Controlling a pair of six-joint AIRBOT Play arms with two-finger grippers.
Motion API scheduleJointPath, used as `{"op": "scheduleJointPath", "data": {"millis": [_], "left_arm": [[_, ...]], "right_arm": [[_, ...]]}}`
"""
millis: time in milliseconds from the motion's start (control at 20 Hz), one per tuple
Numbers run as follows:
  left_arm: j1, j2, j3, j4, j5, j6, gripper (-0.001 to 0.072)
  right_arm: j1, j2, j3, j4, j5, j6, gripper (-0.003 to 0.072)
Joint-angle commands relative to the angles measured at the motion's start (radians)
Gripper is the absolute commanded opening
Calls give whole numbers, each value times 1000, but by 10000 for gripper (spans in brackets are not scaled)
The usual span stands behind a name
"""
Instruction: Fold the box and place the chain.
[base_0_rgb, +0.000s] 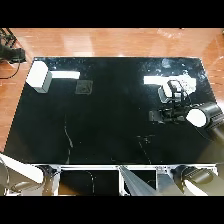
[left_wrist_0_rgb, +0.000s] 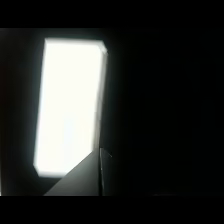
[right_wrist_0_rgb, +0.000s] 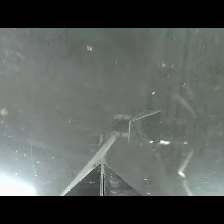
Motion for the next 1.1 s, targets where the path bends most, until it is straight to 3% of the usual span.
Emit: {"op": "scheduleJointPath", "data": {"millis": [0, 100, 200, 300, 400, 500, 650, 800, 1050], "left_arm": [[-10, 132, -53, -68, -220, -156, 19], [-84, 250, -147, -46, -205, -171, 18], [-211, 419, -310, 45, -41, -182, 18], [-362, 631, -566, 74, 211, -212, 19], [-490, 822, -845, 75, 383, -216, 19], [-578, 985, -1119, 79, 477, -227, 19], [-600, 1143, -1400, 80, 503, -287, 20], [-589, 1225, -1530, 75, 504, -332, 21], [-590, 1239, -1542, 74, 515, -332, 22]], "right_arm": [[-1, 8, 94, -182, 166, -4, 19], [-31, 57, 131, -275, 197, -4, 19], [-98, 126, 130, -281, 151, -2, 19], [-156, 180, 118, -265, 113, -2, 19], [-166, 197, 74, -253, 74, -3, 20], [-166, 197, -3, -208, 31, -3, 20], [-166, 197, -83, -160, -56, -3, 20], [-166, 197, -85, -161, -55, -3, 19], [-166, 197, -85, -161, -55, -3, 19]]}}
